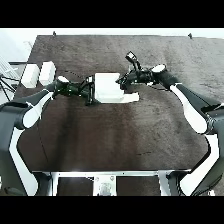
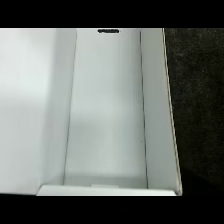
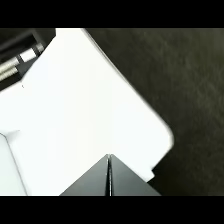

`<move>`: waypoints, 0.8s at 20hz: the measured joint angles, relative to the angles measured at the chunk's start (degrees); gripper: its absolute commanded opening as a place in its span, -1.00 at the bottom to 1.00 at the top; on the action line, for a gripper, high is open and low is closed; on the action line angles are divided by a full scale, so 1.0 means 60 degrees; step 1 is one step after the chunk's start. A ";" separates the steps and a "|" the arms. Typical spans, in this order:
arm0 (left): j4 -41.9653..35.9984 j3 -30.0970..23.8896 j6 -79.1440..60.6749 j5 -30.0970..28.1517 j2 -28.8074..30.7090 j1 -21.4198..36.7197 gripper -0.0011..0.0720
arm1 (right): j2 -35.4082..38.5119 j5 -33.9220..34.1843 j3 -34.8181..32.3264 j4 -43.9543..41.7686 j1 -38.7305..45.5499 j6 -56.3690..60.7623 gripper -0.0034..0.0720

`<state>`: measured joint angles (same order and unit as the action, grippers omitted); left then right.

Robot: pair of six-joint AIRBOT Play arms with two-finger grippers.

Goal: Fold the box and place the chain.

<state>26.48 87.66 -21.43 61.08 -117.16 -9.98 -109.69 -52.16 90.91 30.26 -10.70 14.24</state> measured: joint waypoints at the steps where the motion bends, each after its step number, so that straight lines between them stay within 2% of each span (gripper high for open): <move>1: 0.0000 0.0000 0.0000 0.0000 0.0000 0.0000 0.75 | -0.0058 0.0058 0.0007 0.0149 -0.0029 0.0047 -0.87; 10: -0.0004 -0.0004 0.0004 0.0004 -0.0004 0.0000 0.75 | -0.0237 -0.0011 0.0149 0.1213 -0.0215 0.0277 -0.87; 16: 0.0000 0.0000 0.0000 -0.0004 0.0000 0.0000 0.75 | 0.0127 -0.0743 0.0765 0.1351 -0.0189 0.0295 -0.88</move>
<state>26.48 87.66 -21.43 61.06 -117.16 -9.98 -108.92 -56.62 95.50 38.37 -11.84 16.01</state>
